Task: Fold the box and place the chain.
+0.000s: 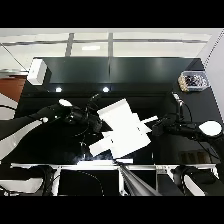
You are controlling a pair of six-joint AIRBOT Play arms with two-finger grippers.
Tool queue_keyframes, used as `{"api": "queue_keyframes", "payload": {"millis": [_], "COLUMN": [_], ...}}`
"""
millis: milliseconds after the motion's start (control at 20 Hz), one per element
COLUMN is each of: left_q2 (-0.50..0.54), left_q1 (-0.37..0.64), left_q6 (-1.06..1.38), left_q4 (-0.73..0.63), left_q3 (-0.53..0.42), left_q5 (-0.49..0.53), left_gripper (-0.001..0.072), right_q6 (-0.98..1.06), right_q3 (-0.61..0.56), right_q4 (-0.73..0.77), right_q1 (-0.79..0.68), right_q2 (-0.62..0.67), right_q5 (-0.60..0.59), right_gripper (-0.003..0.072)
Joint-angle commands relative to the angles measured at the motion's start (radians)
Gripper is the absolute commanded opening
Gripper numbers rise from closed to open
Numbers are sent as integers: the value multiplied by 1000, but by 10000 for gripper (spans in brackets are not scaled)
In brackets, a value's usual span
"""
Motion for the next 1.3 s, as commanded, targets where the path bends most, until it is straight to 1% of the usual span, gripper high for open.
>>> {"api": "queue_keyframes", "payload": {"millis": [0,50,100,200,250,350,400,500,550,600,650,700,850,950,1100,1250], "left_q2": [-1,0,0,1,9,53,90,180,204,208,199,185,140,137,137,137], "left_q1": [-1,-1,-1,-4,-16,-72,-110,-198,-235,-264,-284,-293,-288,-287,-285,-285], "left_q6": [3,2,2,2,2,-43,-51,-40,-10,29,53,59,58,59,59,59], "left_q4": [39,53,61,85,138,295,360,470,508,532,541,540,540,541,548,548], "left_q3": [5,9,14,37,56,98,107,105,100,100,99,100,99,100,100,100], "left_q5": [-24,-28,-31,-37,-31,25,77,259,341,393,431,442,419,421,421,422], "left_gripper": [24,27,26,24,23,22,21,23,24,25,26,28,27,27,27,27], "right_q6": [8,38,90,117,122,121,117,47,-6,-43,-117,-211,-428,-515,-592,-623], "right_q3": [0,6,17,74,121,220,260,295,292,283,267,242,152,92,6,-45], "right_q4": [-13,-39,-79,-224,-317,-461,-509,-565,-568,-555,-523,-470,-293,-221,-214,-227], "right_q1": [0,0,0,-9,-24,-59,-72,-81,-79,-79,-79,-79,-79,-79,-79,-47], "right_q2": [1,1,1,1,1,1,1,1,0,-2,-2,-2,-2,-2,-3,-3], "right_q5": [0,7,10,55,87,140,154,159,158,155,155,156,153,153,153,153], "right_gripper": [136,484,709,710,710,710,710,710,710,709,709,709,710,710,709,709]}}
